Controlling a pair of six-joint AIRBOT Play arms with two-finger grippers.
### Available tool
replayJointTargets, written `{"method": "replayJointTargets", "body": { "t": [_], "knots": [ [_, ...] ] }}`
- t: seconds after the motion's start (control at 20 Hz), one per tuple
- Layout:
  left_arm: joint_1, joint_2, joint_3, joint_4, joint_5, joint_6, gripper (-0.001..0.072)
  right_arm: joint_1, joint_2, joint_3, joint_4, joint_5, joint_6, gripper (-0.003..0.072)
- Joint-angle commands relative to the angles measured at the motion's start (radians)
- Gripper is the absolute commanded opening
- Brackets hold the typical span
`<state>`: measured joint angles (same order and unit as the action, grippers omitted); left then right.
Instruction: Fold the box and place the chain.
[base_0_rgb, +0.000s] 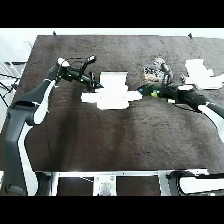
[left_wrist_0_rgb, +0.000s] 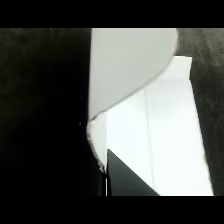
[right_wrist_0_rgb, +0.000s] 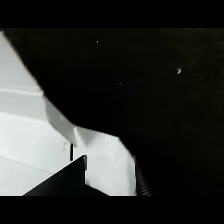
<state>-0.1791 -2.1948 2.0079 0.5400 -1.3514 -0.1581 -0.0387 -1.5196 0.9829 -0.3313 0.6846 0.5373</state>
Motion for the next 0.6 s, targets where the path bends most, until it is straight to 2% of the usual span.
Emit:
{"method": "replayJointTargets", "body": {
  "t": [0.0,0.15,0.4,0.55],
  "knots": [
    [0.0,0.002,-0.047,-0.079,-0.026,0.151,0.0013,-0.084,0.035,0.001,0.008,0.064,0.001,0.038],
    [0.0,0.012,-0.1,-0.144,0.023,0.251,0.0013,-0.113,0.035,-0.001,0.006,0.11,0.0,0.0379],
    [0.0,0.058,-0.205,-0.145,0.115,0.342,0.0013,-0.11,0.033,-0.002,0.006,0.109,0.0,0.038],
    [0.0,0.058,-0.23,-0.127,0.133,0.36,0.0013,-0.11,0.029,-0.003,0.006,0.109,0.0,0.0379]
  ]
}}
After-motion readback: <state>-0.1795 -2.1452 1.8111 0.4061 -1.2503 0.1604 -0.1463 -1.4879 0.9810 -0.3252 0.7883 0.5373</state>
